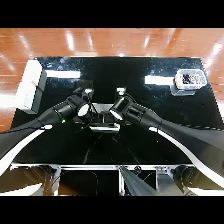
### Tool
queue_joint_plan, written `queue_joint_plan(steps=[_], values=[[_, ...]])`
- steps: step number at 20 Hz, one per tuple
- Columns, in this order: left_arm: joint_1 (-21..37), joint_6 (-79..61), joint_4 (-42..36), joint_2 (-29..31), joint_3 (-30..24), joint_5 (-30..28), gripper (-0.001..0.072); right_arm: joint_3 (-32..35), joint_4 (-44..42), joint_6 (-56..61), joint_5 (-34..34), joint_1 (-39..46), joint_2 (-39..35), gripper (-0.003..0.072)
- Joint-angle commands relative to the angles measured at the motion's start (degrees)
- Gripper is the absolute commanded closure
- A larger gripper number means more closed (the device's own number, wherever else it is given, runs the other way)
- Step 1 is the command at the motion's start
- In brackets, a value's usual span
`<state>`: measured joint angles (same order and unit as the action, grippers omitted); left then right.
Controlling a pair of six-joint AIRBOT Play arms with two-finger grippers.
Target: Fold the box and place the chain.
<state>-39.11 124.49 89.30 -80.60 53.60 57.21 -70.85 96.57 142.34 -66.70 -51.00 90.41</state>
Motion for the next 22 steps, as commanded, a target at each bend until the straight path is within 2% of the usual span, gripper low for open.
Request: queue_joint_plan(steps=[1, 6, 20, 21, 22], values=[[-0.02, 0.00, 0.02, -0.02, -0.02, -0.02, 0.0687, 1.84, -0.96, -1.09, 1.99, 0.85, 0.02, 0.0200], [-0.02, 0.00, 0.02, -0.02, -0.02, -0.02, 0.0687, 1.84, -0.98, -1.81, 4.94, 1.20, 0.13, 0.0202], [-0.02, 0.00, 0.02, -0.02, -0.02, -0.04, 0.0687, 1.84, -1.68, -3.87, 5.03, 1.49, 1.42, 0.0203], [-0.02, 0.00, 0.02, -0.02, -0.02, -0.04, 0.0687, 1.81, -2.08, -4.39, 5.05, 1.49, 1.44, 0.0264], [-0.02, 0.00, 0.02, -0.02, -0.02, -0.07, 0.0687, 1.84, -2.54, -5.09, 5.09, 1.49, 1.51, 0.0394]])
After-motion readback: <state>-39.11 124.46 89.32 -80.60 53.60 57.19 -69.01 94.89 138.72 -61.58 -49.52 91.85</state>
